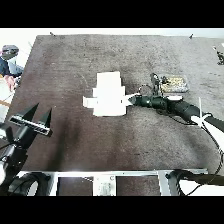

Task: Fold the box and place the chain.

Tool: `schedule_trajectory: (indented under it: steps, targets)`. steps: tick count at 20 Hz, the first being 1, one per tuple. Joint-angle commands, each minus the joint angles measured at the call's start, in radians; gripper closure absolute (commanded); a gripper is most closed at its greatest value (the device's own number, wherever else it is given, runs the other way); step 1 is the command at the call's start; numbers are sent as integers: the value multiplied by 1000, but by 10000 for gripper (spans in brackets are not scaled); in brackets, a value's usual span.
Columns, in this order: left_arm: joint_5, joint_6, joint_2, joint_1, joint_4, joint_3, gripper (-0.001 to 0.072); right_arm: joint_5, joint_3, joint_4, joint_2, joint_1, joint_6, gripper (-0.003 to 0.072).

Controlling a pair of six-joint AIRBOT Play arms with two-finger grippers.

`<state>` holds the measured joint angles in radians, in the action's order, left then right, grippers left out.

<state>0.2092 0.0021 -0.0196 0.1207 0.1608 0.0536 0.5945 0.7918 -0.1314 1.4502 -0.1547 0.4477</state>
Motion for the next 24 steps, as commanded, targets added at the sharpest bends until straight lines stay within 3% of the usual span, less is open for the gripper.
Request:
schedule_trajectory:
  steps: [1,5,8,10,17,20,21,24]
  targets:
    - [62,-13,-2,0,-80,55,241,-43,-2,13,9,-15,-8,679]
    - [106,-65,-168,0,-95,111,241,-42,-2,-19,9,-15,-10,678]
    - [144,-64,-397,0,-95,215,241,-42,-2,-22,9,-15,-15,678]
    - [192,-64,-586,0,-94,332,240,-42,-2,-22,9,-15,-36,679]
    - [497,-126,-1243,0,-65,848,212,-41,-2,-22,9,-16,-47,678]
    - [656,-289,-1492,0,103,1121,208,-41,-2,-21,9,-16,-47,678]
    - [697,-360,-1563,0,157,1208,136,-42,-2,-21,9,-16,-48,678]
    - [832,-552,-1751,2,303,1463,140,-41,-2,-22,9,-16,-48,678]
